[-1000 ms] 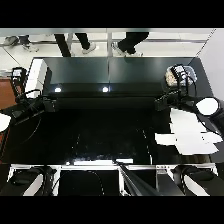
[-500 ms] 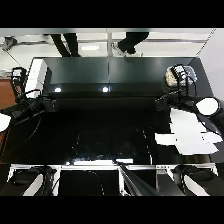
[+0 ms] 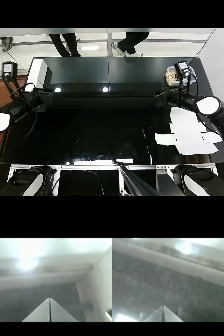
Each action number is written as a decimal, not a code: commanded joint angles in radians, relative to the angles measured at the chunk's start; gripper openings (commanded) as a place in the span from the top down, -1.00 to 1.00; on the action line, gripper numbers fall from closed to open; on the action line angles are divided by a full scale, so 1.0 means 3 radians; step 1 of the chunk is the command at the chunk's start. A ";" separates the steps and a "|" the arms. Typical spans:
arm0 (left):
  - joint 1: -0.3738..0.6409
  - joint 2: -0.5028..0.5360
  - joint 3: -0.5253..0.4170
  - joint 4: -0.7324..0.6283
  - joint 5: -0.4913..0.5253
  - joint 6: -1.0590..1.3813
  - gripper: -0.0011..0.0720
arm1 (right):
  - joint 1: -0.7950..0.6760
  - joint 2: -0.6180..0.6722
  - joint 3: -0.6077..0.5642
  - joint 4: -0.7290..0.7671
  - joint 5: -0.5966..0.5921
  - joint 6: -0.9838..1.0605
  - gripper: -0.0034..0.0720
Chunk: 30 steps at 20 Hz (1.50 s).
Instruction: Fold the box and place the chain.
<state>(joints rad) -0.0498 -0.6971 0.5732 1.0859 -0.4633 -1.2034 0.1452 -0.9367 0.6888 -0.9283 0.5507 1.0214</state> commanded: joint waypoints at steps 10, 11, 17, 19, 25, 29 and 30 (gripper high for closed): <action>-0.0005 -0.0037 0.0000 -0.0261 0.0418 0.0006 0.90 | -0.1539 -0.0038 0.0220 -0.0931 -0.0120 0.0949 -0.96; -0.0005 -0.0037 0.0000 -0.0259 0.0367 -0.0005 0.90 | -0.1919 -0.0079 0.0298 -0.0998 -0.0033 0.0947 -0.96; -0.0004 -0.0203 0.0000 -0.0264 -0.0226 -0.0031 -0.97 | -0.3709 -0.0721 0.0771 -0.0998 0.0900 0.0827 -0.96; -0.0006 -0.0298 0.0000 -0.0272 -0.0371 -0.0112 -0.97 | -0.4011 -0.1015 0.0876 -0.0933 0.1419 0.0404 -0.96; -0.0006 -0.0360 0.0000 -0.0346 -0.0440 -0.0128 -0.97 | -0.4196 -0.1555 0.0949 -0.0832 0.2356 -0.0914 -0.96; -0.0006 -0.0360 0.0000 -0.0347 -0.0441 -0.0130 -0.97 | -0.4196 -0.1592 0.0946 -0.0838 0.2411 -0.1200 -0.75; -0.0006 -0.0360 0.0000 -0.0347 -0.0441 -0.0130 -0.97 | -0.4196 -0.1592 0.0946 -0.0839 0.2427 -0.1214 -0.45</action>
<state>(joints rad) -0.0509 -0.8036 0.5732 0.9859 -0.5892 -1.2419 -1.1061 -1.3983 0.9707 -1.1770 1.2266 0.7399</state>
